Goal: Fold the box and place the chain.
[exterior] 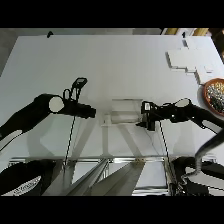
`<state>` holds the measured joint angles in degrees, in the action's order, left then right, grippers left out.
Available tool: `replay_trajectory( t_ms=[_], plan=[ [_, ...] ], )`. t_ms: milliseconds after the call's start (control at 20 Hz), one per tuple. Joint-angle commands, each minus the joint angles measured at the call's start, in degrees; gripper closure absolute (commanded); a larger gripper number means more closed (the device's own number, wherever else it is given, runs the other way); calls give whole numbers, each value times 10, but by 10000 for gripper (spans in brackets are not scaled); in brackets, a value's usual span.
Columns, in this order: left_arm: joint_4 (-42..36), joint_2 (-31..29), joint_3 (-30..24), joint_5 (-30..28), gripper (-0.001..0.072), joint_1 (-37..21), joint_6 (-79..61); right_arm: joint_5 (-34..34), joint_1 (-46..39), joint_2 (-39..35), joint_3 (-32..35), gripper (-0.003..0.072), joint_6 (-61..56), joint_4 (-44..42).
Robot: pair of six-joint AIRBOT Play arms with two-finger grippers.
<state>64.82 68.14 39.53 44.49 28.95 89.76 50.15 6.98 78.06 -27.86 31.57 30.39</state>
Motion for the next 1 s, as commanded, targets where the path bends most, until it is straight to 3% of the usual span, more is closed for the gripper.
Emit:
replay_trajectory(
  t_ms=[0,200,400,850,950],
  plan=[
    [-103,44,-22,-34,703,-1,49,0,0,0,0,358,0,0],
    [-156,85,-22,-38,704,20,30,0,0,0,0,358,0,0],
    [-201,87,-21,-35,705,32,11,0,0,0,0,358,0,0],
    [-214,37,15,-21,701,44,0,0,0,0,0,358,0,0],
    [-215,38,24,-25,670,56,-3,0,0,0,0,358,0,0]
  ],
)
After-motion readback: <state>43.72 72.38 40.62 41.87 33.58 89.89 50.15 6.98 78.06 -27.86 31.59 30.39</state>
